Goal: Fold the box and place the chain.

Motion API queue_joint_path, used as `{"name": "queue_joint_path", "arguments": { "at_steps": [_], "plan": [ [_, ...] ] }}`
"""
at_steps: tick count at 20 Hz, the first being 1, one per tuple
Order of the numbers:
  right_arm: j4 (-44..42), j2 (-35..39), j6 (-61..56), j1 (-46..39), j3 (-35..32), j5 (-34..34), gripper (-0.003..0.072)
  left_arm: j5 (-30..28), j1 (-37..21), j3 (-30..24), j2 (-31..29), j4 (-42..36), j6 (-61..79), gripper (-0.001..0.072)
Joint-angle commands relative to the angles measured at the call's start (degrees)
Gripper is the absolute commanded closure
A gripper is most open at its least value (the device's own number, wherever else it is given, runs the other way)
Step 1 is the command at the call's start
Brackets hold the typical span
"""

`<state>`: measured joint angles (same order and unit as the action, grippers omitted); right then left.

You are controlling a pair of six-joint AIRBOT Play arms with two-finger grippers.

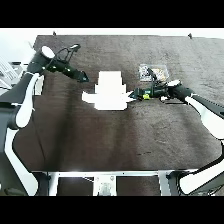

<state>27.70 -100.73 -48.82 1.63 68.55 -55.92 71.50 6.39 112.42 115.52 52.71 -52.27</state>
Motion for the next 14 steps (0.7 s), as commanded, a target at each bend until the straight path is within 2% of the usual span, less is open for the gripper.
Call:
{"name": "queue_joint_path", "arguments": {
  "at_steps": [1, 5, 14],
  "plan": [
    [0.00, 0.02, -0.04, 0.02, 0.07, 0.00, 0.0670, -0.55, 1.22, 1.51, 2.10, -0.66, -0.24, 0.0169],
    [-0.02, 0.02, -0.02, 0.02, 0.07, 0.00, 0.0670, -0.09, 1.53, 1.51, 3.15, -3.41, 1.77, 0.0169],
    [0.00, 0.00, 0.28, 0.04, 0.07, 0.02, 0.0670, -3.52, 5.62, 1.51, 6.19, -2.95, 3.56, 0.0168]
  ]
}}
